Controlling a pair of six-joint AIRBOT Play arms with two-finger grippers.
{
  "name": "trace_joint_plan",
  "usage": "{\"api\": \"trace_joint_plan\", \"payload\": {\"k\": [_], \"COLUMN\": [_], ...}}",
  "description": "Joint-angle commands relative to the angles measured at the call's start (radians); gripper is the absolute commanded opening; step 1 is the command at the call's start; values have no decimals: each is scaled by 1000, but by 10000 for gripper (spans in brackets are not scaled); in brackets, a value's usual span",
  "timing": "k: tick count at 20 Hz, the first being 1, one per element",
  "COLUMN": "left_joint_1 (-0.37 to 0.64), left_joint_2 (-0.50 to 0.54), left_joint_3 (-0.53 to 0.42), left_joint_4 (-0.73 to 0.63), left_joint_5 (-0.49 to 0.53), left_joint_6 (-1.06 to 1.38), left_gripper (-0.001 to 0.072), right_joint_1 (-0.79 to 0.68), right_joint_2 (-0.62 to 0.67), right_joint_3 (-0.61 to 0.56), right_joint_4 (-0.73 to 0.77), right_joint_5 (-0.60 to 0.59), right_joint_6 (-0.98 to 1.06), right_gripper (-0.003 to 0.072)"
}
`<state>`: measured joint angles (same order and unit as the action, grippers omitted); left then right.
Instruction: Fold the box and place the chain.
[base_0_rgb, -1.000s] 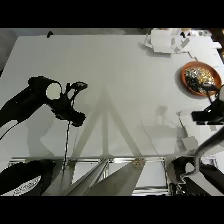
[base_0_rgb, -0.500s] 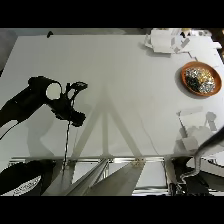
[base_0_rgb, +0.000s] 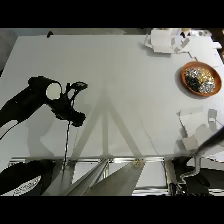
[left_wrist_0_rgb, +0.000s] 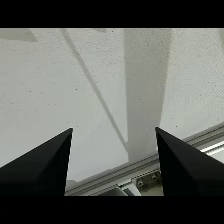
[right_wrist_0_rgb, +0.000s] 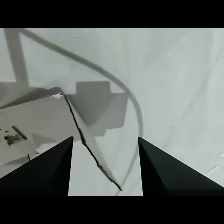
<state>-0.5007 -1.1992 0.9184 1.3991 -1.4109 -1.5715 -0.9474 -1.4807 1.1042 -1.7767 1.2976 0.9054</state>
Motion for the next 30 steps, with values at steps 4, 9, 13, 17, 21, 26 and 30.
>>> {"api": "trace_joint_plan", "payload": {"k": [4,9,13,17,21,26,30], "left_joint_1": [0,0,0,0,0,1,0], "left_joint_2": [-1,0,0,0,0,0,-1], "left_joint_3": [0,0,0,0,0,0,0], "left_joint_4": [0,0,0,0,0,4,-14], "left_joint_5": [0,0,1,0,0,8,63], "left_joint_6": [0,0,0,0,0,0,6], "left_gripper": [574,574,574,574,574,574,574], "right_joint_1": [11,189,422,649,844,1059,1168], "right_joint_2": [-53,45,143,292,519,676,678], "right_joint_3": [1,0,-17,-170,-438,-641,-664], "right_joint_4": [126,232,417,575,690,689,682], "right_joint_5": [159,199,222,101,-202,-374,-443], "right_joint_6": [-133,-136,-86,-17,68,180,224], "right_gripper": [16,16,14,13,14,15,16]}}
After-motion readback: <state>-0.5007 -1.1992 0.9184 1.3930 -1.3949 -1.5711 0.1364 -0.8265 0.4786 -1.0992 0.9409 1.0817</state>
